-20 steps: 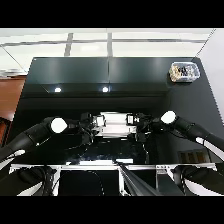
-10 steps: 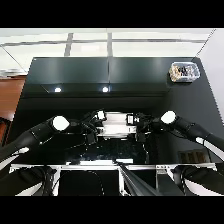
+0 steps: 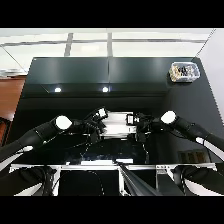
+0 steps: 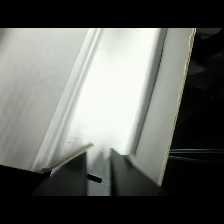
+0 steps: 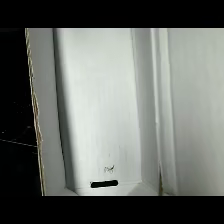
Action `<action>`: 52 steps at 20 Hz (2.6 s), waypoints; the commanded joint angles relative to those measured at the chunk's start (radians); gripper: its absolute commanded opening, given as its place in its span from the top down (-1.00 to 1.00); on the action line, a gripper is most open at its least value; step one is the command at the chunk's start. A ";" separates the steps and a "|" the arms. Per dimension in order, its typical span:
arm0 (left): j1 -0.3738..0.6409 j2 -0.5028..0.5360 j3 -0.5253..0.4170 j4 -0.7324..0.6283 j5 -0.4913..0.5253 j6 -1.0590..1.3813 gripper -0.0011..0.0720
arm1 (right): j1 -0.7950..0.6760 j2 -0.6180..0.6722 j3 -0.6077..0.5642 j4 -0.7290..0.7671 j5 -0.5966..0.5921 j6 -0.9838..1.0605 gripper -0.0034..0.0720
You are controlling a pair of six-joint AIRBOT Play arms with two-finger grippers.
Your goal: Fold the box and place the chain.
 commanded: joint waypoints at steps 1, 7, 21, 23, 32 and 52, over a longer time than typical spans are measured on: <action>0.000 -0.006 0.002 -0.005 -0.014 0.007 0.89 | 0.000 0.000 0.000 0.000 0.000 0.000 0.57; 0.000 -0.006 0.020 0.011 -0.034 0.018 0.68 | 0.000 0.000 0.000 0.000 0.000 0.000 0.57; 0.530 0.251 0.116 0.683 -0.526 -1.275 0.90 | 0.000 0.000 0.000 0.000 0.000 0.000 0.57; 0.694 0.176 0.045 0.365 -0.624 -1.193 0.90 | 0.000 0.000 0.000 0.000 0.000 0.000 0.57; 0.551 -0.055 -0.063 0.051 -0.426 -0.955 0.90 | 0.000 0.000 0.000 0.000 0.000 0.000 0.57; 0.345 -0.068 0.119 -0.038 -0.496 -0.917 -0.76 | 0.000 0.000 0.000 0.000 0.000 0.000 0.57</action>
